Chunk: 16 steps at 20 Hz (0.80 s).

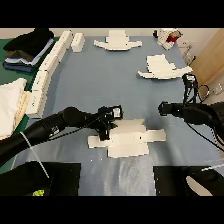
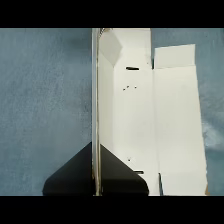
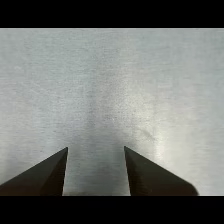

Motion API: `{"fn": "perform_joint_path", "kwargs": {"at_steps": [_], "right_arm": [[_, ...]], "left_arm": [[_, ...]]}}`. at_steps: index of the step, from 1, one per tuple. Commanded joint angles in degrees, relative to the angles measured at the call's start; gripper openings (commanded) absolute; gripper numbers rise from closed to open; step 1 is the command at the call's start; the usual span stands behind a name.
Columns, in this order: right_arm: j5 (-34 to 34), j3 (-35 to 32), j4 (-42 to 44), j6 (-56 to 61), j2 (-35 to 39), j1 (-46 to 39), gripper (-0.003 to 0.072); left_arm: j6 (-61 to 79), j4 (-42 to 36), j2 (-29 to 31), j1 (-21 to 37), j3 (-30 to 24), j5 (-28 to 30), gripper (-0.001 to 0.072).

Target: Fold the box.

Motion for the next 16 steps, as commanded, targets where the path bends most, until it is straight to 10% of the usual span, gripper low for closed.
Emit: {"fn": "perform_joint_path", "kwargs": {"at_steps": [1, 16], "right_arm": [[0.1, 0.1, 0.4, 1.3, 0.0, 0.0, 0.0549], [0.5, 0.1, 0.4, 1.3, 0.0, 0.0, 0.0548]], "left_arm": [[2.0, 0.1, 0.2, 4.6, 1.2, -8.2, 0.0014], [4.2, 0.0, -5.1, 5.6, 1.1, -13.8, 0.0015]]}}
